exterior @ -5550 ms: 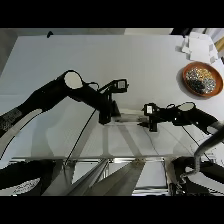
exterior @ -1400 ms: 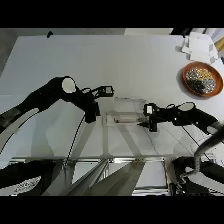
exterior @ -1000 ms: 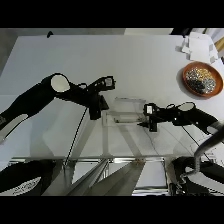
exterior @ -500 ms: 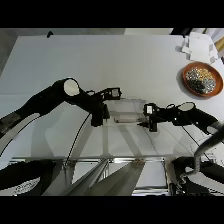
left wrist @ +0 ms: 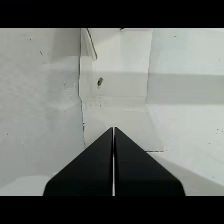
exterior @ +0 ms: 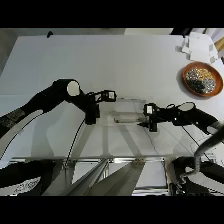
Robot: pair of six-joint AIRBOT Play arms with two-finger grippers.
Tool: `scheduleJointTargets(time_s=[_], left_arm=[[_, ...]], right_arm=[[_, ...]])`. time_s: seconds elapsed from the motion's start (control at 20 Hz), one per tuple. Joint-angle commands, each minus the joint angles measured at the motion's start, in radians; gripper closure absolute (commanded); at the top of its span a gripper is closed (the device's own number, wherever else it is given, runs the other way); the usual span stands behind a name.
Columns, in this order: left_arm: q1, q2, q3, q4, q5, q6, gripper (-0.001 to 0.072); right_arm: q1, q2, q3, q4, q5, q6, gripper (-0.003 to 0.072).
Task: Fold the box and place the chain.
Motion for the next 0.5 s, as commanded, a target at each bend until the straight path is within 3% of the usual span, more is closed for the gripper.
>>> scheduleJointTargets(time_s=[0.0, 0.05, 0.15, 0.3, 0.45], left_arm=[[0.002, -0.003, 0.000, 0.007, 0.008, 0.055, 0.0699], [0.002, -0.003, 0.000, 0.004, 0.017, 0.086, 0.0693], [0.001, -0.003, 0.000, 0.001, 0.030, 0.174, 0.0608], [0.001, -0.006, 0.000, 0.001, 0.050, 0.267, 0.0598], [0.000, -0.023, 0.000, 0.000, 0.074, 0.316, 0.0491]], right_arm=[[0.000, 0.000, 0.000, 0.000, 0.000, 0.000, 0.0274], [0.000, 0.000, 0.000, 0.000, 0.000, 0.000, 0.0274], [0.000, 0.000, 0.000, 0.000, 0.000, 0.000, 0.0274], [0.000, 0.000, 0.000, 0.000, 0.000, 0.000, 0.0274], [0.000, 0.000, 0.000, 0.000, 0.000, 0.000, 0.0274]])
